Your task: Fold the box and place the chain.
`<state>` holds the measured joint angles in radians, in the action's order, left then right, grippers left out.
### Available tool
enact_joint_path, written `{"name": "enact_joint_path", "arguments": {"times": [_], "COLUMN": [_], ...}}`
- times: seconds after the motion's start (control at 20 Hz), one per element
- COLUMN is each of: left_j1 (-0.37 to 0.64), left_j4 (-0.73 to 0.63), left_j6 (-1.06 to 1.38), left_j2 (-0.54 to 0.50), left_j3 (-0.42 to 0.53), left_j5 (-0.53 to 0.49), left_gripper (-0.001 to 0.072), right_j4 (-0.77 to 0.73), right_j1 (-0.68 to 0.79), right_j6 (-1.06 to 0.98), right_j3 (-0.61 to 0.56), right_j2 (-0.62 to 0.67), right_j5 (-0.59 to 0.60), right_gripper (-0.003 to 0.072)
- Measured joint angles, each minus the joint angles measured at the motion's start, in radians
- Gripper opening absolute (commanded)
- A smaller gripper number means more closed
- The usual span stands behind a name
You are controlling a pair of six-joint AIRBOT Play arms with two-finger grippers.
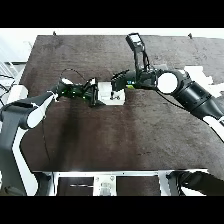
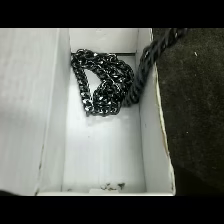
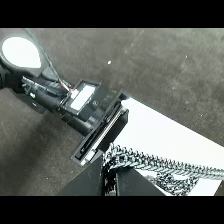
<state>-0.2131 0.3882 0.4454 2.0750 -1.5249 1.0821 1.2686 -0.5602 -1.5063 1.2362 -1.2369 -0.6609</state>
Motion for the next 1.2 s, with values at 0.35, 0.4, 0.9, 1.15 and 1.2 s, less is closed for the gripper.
{"name": "enact_joint_path", "arguments": {"times": [0.35, 0.4, 0.9, 1.15, 1.2], "left_j1": [0.000, 0.000, 0.000, 0.000, 0.000], "left_j4": [0.000, 0.000, 0.000, 0.000, 0.000], "left_j6": [0.000, 0.000, 0.000, 0.000, 0.000], "left_j2": [0.000, 0.000, 0.000, 0.000, 0.000], "left_j3": [0.000, 0.000, 0.000, 0.000, 0.000], "left_j5": [0.000, 0.000, 0.000, 0.000, 0.000], "left_gripper": [0.0492, 0.0492, 0.0492, 0.0492, 0.0492], "right_j4": [-0.002, -0.003, -0.003, 0.000, 0.000], "right_j1": [-0.029, -0.034, -0.028, -0.014, -0.014], "right_j6": [-0.019, -0.021, -0.037, -0.040, -0.040], "right_j3": [-0.032, -0.035, -0.025, -0.008, -0.008], "right_j2": [-0.026, -0.043, -0.225, -0.153, -0.146], "right_j5": [0.053, 0.075, 0.264, 0.272, 0.274], "right_gripper": [-0.0001, -0.0001, -0.0001, -0.0001, -0.0001]}}
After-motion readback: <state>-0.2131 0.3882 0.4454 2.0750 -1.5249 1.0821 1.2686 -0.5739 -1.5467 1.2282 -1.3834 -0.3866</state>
